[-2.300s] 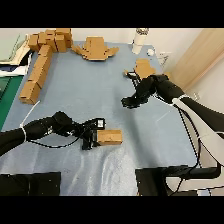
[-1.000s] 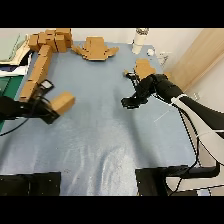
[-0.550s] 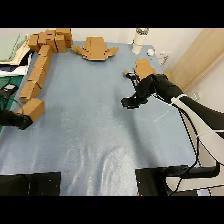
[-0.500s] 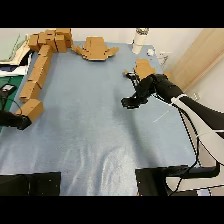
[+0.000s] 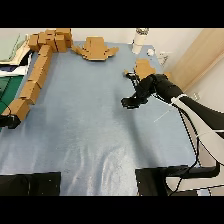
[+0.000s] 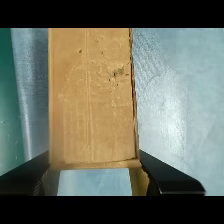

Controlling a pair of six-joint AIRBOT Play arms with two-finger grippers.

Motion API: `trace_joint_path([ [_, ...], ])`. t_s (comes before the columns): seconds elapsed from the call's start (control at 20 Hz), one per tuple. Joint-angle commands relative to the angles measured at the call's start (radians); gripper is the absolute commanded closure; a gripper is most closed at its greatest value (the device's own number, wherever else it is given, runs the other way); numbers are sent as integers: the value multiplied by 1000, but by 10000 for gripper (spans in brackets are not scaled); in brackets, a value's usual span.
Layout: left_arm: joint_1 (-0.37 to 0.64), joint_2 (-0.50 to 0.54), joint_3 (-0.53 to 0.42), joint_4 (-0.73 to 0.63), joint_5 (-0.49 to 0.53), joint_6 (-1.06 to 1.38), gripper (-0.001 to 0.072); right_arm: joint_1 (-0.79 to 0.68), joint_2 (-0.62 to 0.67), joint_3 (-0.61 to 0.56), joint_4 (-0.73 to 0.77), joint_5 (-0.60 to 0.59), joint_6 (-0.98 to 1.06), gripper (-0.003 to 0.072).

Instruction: Fold the box.

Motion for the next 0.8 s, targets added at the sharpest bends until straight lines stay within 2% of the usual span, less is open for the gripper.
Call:
trace_joint_path([
  [0.0, 8, -72, 1, -37, 48, -2, 233, -1, 0, 1, 0, 0, 0, 683],
  [0.35, 8, -137, 1, -145, 151, 28, 232, -1, 0, 1, 0, 0, 0, 682],
  [0.75, 8, -201, 1, -167, 142, 61, 233, -1, 0, 1, 0, 0, 0, 683],
])
